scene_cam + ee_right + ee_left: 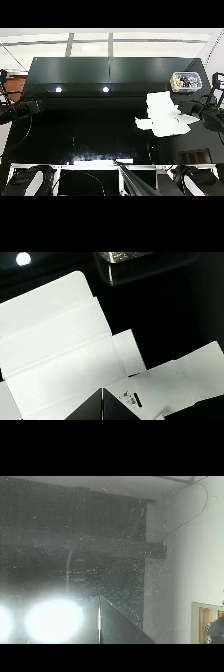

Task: Fold the box and place the chain.

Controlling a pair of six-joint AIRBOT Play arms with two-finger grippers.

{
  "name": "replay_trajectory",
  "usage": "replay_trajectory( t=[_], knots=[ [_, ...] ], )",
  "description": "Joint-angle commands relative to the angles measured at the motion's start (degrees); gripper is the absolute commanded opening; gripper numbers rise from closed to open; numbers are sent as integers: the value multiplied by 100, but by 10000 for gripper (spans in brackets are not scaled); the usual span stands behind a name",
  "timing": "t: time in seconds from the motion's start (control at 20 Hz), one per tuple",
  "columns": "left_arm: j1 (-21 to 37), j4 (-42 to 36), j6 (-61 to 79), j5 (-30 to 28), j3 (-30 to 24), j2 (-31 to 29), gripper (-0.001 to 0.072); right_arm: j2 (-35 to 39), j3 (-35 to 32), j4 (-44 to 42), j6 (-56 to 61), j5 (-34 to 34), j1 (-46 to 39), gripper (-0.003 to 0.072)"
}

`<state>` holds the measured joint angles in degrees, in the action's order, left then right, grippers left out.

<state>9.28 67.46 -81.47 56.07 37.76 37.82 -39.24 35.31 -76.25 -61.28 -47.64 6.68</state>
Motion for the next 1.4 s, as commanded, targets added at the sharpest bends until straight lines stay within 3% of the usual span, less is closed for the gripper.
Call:
replay_trajectory(
  t=[0.0, 0.3, 0.35, 0.4, 0.45, 0.5, 0.65, 0.8, 0.9, 1.0, 1.1, 1.15, 1.25, 1.35],
  knots=[
    [4, -2, 2, -11, -2, 2, 27, 4, -2, -2, 2, 2, -2, 15],
    [4, -79, 2, -507, -13, 17, 29, 4, -2, -11, 2, 494, -2, 16],
    [4, -81, 2, -695, -26, 50, 55, 4, -2, -2, 9, 496, -2, 92],
    [0, -101, 0, -822, -26, 109, 311, 4, -2, -2, 20, 455, -9, 453],
    [-2, -221, 2, -911, -26, 164, 669, 4, -2, 2, -15, 374, -13, 699],
    [-4, -330, -7, -946, -24, 221, 707, 4, 2, 7, -74, 254, -26, 714],
    [-15, -656, 7, -518, -24, 243, 706, 0, 114, 599, -339, -551, -348, 713],
    [-109, -713, 13, -424, -26, 243, 706, -251, 319, 1099, -590, -737, -1902, 712],
    [-210, -710, 15, -503, -26, 243, 706, -758, 553, -87, -1410, -522, -3344, 712],
    [-315, -710, 24, -662, -26, 247, 707, -1478, 905, -2544, -3298, -533, -4647, 712],
    [-417, -710, 22, -866, -26, 249, 706, -2312, 1244, -4920, -5558, -1161, -5504, 712],
    [-455, -713, 24, -911, -26, 249, 706, -2776, 1432, -5488, -6275, -1679, -5729, 712],
    [-522, -710, 22, -918, -26, 249, 706, -3646, 1751, -5512, -6712, -2455, -5801, 712],
    [-590, -726, 22, -949, -26, 251, 706, -4221, 1919, -5501, -6804, -2535, -5633, 705]
  ],
)
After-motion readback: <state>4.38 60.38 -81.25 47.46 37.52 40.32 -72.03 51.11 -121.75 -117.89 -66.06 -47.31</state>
